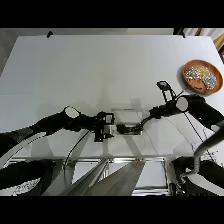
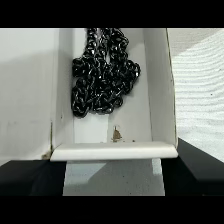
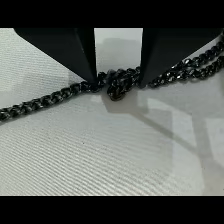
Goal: Fold the box and place the chain.
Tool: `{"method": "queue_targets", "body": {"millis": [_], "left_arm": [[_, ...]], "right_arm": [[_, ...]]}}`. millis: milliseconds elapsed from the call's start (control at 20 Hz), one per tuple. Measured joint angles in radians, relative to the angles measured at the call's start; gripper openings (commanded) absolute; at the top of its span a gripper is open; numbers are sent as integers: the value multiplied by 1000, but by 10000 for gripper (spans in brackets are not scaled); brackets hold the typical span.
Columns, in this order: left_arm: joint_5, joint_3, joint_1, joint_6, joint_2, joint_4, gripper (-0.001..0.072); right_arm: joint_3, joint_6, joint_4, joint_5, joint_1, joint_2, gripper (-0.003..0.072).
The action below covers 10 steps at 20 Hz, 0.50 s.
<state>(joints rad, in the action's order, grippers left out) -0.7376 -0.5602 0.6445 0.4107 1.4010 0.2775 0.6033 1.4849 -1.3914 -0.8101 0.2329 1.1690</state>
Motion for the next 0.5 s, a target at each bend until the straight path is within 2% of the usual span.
{"method": "queue_targets", "body": {"millis": [150,500], "left_arm": [[0,0,0,0,0,0,31],[0,0,0,0,0,0,31]], "right_arm": [[0,4,4,-8,0,14,15],[-3,0,15,-44,0,-32,14]]}}
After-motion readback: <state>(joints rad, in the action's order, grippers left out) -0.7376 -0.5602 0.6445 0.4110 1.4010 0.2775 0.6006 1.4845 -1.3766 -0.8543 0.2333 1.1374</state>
